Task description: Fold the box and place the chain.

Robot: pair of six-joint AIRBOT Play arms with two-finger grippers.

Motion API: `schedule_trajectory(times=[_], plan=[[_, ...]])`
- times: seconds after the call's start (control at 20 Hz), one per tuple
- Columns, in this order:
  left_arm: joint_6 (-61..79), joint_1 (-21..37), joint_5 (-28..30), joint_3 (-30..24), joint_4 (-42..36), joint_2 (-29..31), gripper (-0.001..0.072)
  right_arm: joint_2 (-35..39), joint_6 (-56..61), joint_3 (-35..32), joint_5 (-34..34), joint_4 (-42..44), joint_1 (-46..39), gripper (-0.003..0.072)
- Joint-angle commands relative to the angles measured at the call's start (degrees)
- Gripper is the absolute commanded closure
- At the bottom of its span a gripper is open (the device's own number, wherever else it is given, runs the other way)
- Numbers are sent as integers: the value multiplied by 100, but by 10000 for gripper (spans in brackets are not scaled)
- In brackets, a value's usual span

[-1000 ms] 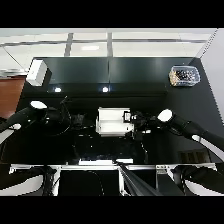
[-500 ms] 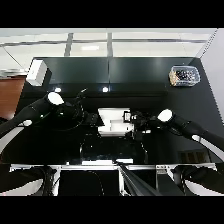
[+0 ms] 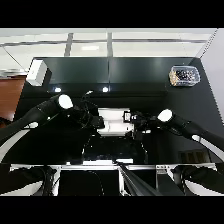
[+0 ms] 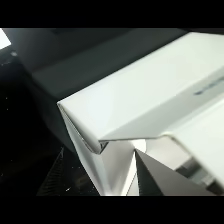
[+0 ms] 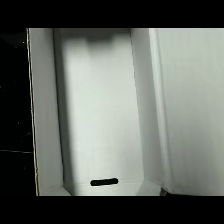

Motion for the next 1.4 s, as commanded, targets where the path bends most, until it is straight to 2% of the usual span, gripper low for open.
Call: schedule_trajectory(times=[0.0, 0.1, 0.25, 0.3, 0.35, 0.4, 0.75, 1.05, 1.35], plan=[[-1447, -468, 17, 313, 1279, -4, 209, 0, 0, 2, 0, 0, 2, 672], [-1858, -645, -210, 503, 1672, -4, 210, 0, 0, 2, 2, 0, 0, 672], [-2050, -776, -442, 651, 1646, -4, 225, 0, 0, 2, 2, 0, 2, 672], [-2124, -809, -468, 680, 1646, -4, 268, 0, 0, 2, 0, 0, 2, 672], [-2133, -857, -466, 704, 1626, -4, 357, 0, 0, 2, 0, 0, 2, 672], [-2131, -905, -446, 719, 1624, -4, 367, 0, 0, 2, 0, 0, 2, 672], [-2649, -1145, -382, 758, 1563, -149, 367, 0, 0, 2, 2, 0, 2, 672], [-3202, -1246, -452, 824, 1882, -463, 366, 0, 0, 2, 0, 0, 2, 672], [-3862, -1241, -450, 824, 2332, -503, 372, 0, 0, 2, 0, 0, 2, 673]])
